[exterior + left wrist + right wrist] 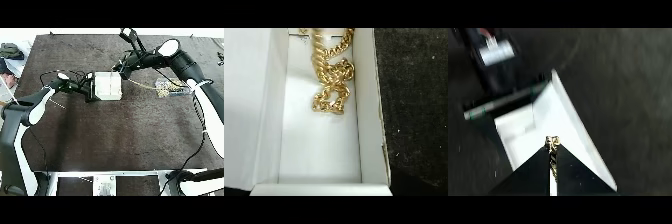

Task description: Fold the box and place the chain.

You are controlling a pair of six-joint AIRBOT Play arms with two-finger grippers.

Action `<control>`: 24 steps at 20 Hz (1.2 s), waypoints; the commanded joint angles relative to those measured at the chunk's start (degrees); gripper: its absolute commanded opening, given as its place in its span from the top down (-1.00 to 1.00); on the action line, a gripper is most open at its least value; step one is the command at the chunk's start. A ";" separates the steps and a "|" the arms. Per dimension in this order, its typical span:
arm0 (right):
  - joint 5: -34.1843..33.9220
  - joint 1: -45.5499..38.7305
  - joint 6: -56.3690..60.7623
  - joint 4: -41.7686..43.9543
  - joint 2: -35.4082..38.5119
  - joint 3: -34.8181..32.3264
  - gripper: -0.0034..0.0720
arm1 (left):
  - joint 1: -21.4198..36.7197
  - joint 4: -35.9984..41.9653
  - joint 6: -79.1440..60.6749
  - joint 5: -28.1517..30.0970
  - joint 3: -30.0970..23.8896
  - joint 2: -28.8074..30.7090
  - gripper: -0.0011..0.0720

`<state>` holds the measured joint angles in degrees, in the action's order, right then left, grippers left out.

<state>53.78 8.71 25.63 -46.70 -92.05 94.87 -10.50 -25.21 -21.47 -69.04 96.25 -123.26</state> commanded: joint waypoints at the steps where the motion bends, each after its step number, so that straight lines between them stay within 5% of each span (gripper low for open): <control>1: -6.91 3.72 -0.15 1.55 0.57 0.90 0.94 | 0.02 0.00 0.00 0.02 0.00 0.00 0.13; 6: -13.42 8.15 -0.13 1.51 -1.73 0.92 0.94 | 0.02 0.00 0.00 0.04 0.00 0.00 0.13; 11: -11.52 8.02 6.60 -2.71 -3.63 0.83 0.94 | 0.02 -0.02 0.00 0.04 0.00 0.00 0.13; 12: -11.32 8.00 10.01 -5.64 -4.04 0.83 0.77 | 0.02 0.00 0.00 0.04 0.00 0.00 0.13; 13: -11.30 7.80 13.03 -8.61 -4.37 0.83 0.14 | 0.02 0.00 0.00 0.02 0.00 0.00 0.13; 14: -10.69 7.63 14.82 -11.06 -4.70 0.83 0.11 | 0.02 0.00 0.00 0.02 0.00 0.00 0.13; 15: -9.60 7.30 15.98 -12.57 -4.83 0.83 0.30 | 0.02 0.00 0.00 0.02 0.00 0.00 0.13; 20: 4.98 1.07 16.68 -12.90 -4.81 0.55 0.30 | 0.02 -0.02 0.00 0.02 0.00 0.00 0.13; 23: 7.93 -3.82 16.35 -12.68 -4.83 -2.93 0.30 | 0.02 0.00 0.00 0.02 0.00 0.00 0.13; 24: 7.67 -5.11 15.30 -12.63 -4.87 -4.92 0.06 | 0.02 -0.02 0.00 0.02 0.00 0.00 0.13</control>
<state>57.49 7.35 41.56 -58.96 -96.84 93.03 -10.50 -25.23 -21.45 -69.01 96.25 -123.26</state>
